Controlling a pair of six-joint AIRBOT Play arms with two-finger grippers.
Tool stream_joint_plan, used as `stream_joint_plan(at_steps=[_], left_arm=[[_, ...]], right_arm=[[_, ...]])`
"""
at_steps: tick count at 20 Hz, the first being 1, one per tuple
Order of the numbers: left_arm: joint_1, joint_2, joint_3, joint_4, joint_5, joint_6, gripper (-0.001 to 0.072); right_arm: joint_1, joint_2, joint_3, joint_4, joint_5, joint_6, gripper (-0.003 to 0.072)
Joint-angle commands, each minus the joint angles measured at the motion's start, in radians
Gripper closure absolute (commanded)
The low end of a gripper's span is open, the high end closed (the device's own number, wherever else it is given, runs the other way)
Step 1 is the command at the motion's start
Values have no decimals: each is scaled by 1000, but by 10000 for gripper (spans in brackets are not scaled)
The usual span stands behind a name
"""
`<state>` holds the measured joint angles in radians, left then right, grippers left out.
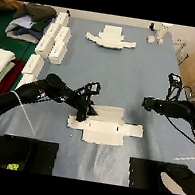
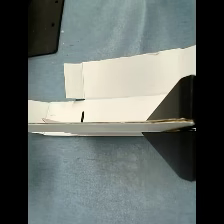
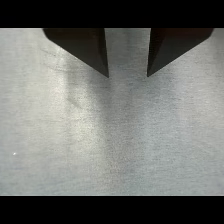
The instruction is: Fold the box.
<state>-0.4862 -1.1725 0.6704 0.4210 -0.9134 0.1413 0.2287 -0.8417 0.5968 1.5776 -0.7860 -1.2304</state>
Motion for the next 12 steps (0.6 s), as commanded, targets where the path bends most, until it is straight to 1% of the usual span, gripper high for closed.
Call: stream_joint_plan(at_steps=[1, 6, 12], left_arm=[[1, -10, 9, 3, 7, 0, 697], [1, -56, 9, 21, -7, -12, 697], [1, -56, 9, 24, -19, -64, 697]], right_arm=[[0, -1, 0, 1, 0, 0, 298], [0, -1, 0, 1, 0, 0, 298], [0, -1, 0, 2, -5, 0, 302]])
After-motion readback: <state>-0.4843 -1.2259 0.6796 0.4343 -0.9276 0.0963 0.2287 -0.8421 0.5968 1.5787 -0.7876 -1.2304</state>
